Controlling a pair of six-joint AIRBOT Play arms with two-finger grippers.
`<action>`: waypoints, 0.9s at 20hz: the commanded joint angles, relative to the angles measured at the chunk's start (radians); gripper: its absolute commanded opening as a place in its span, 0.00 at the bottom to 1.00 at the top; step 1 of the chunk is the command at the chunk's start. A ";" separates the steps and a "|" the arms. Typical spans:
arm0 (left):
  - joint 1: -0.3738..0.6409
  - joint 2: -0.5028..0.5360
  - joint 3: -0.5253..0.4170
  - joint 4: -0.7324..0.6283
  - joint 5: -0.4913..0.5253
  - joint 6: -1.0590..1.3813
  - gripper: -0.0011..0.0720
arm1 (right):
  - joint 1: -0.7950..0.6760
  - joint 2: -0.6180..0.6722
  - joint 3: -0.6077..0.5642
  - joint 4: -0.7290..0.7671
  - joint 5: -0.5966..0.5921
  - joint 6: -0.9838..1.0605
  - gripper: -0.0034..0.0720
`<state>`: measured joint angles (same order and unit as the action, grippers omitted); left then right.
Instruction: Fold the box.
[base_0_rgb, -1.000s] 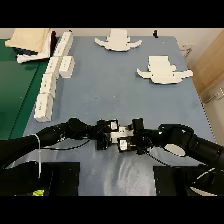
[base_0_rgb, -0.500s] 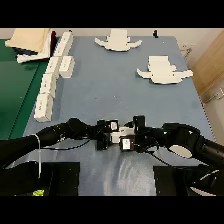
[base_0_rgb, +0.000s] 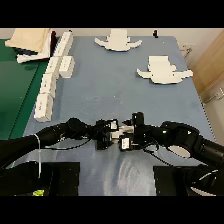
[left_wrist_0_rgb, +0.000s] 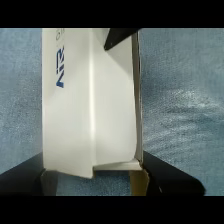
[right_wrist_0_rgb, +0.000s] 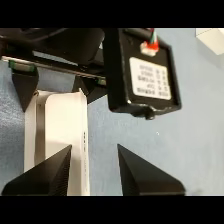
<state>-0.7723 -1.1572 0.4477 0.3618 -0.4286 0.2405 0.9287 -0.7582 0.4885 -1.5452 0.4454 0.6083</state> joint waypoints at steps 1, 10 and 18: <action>-0.001 0.000 0.000 0.002 0.000 0.002 0.73 | 0.000 -0.007 0.000 -0.004 -0.002 0.001 0.57; -0.001 0.000 0.000 0.002 0.000 0.002 0.73 | 0.000 -0.061 0.000 0.037 0.000 0.001 0.45; -0.001 0.000 0.000 0.002 0.000 0.002 0.73 | 0.000 -0.061 -0.001 0.126 0.056 0.000 0.45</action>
<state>-0.7723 -1.1572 0.4477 0.3653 -0.4274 0.2451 0.9283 -0.8188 0.4877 -1.4670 0.4736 0.6086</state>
